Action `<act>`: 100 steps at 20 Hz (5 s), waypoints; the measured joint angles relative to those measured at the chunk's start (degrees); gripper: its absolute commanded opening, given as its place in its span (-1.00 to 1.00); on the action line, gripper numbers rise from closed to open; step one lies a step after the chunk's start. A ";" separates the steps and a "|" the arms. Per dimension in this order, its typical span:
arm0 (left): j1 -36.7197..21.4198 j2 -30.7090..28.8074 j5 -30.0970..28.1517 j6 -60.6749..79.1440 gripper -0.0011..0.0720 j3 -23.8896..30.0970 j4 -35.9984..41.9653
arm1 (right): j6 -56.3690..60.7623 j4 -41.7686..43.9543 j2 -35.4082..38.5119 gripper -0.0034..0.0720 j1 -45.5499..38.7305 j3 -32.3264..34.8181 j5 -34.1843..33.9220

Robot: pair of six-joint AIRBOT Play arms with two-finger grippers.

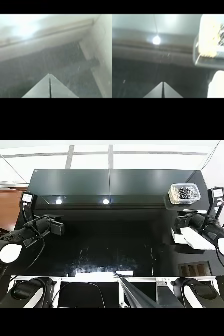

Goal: Fold the box and place the chain.

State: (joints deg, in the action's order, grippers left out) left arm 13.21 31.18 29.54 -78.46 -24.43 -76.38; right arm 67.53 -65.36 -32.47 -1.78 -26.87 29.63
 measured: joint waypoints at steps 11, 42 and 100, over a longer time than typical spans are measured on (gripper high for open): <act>0.00 5.66 -11.72 -0.44 0.98 -0.02 3.58 | 7.87 -5.99 -24.30 0.99 -28.96 -17.73 -2.14; 0.07 6.21 -6.34 -0.42 0.98 -0.02 7.45 | -17.84 11.87 -52.19 -0.87 -50.86 -38.07 53.81; 17.79 50.75 19.67 79.03 -0.89 -26.51 39.65 | -40.98 12.07 -15.02 0.89 11.50 -5.33 24.85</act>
State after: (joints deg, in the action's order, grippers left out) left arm 31.00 81.93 49.21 0.58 -50.94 -36.73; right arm 26.55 -53.30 -47.48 9.72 -32.21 54.48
